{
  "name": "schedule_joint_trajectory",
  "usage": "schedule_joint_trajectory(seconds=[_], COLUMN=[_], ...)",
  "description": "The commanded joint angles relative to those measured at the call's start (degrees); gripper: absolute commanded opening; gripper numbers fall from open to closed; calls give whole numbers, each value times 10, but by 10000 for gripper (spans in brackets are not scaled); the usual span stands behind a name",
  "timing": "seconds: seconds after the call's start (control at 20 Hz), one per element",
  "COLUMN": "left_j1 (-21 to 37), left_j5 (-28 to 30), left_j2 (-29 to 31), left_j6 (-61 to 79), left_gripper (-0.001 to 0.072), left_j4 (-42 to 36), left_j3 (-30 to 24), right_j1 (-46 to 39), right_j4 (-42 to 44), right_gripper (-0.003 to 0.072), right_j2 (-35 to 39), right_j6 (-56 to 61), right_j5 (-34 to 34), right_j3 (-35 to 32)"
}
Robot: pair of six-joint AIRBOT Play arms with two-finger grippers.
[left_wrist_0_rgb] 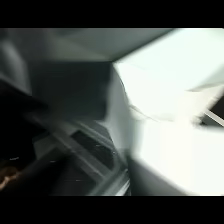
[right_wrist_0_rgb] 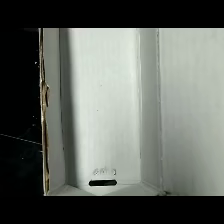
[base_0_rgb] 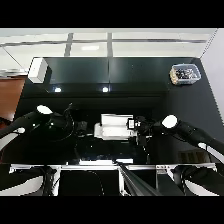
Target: Fold the box and place the chain.
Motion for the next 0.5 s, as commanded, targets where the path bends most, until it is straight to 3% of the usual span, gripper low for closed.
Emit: schedule_joint_trajectory(seconds=[0.0,0.15,0.3,0.45], left_j1=[-2,-22,-69,-116], left_j5=[-50,-48,-10,30], left_j2=[-2,-2,-2,-2], left_j6=[34,25,20,-76], left_gripper=[446,446,444,444], left_j4=[-25,-29,-22,31], left_j3=[23,36,65,106], right_j1=[0,0,0,0], right_j4=[0,0,0,0], right_gripper=[178,178,178,178], right_j2=[0,0,0,0], right_j6=[0,0,0,0], right_j5=[0,0,0,0], right_j3=[0,0,0,0])
